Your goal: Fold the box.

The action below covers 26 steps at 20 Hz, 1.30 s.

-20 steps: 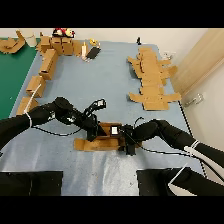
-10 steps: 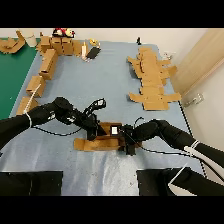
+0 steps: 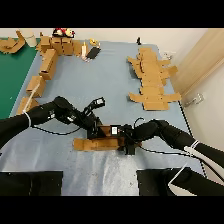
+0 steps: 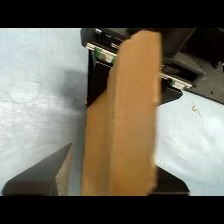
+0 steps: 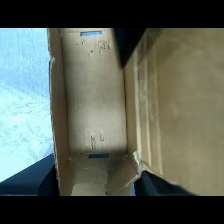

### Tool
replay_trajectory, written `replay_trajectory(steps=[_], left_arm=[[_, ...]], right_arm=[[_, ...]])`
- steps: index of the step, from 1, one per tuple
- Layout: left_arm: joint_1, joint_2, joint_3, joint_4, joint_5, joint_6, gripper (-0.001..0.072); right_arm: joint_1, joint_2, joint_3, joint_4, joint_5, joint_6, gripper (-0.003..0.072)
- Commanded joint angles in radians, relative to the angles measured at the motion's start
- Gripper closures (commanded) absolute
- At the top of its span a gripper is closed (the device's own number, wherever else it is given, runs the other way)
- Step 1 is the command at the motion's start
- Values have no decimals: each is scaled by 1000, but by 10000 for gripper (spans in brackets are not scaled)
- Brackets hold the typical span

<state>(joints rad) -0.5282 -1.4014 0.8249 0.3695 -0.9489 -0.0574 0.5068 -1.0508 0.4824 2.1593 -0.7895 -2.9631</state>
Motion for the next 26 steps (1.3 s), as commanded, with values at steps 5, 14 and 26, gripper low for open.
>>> replay_trajectory(steps=[5,14,26], left_arm=[[135,176,1,314,-96,-377,281],[-23,244,-65,193,-296,-932,696],[-66,106,-36,20,138,-945,697]], right_arm=[[0,-2,0,-10,-5,3,190],[0,-2,0,-10,-5,3,191],[0,-2,0,-9,-5,3,190]])
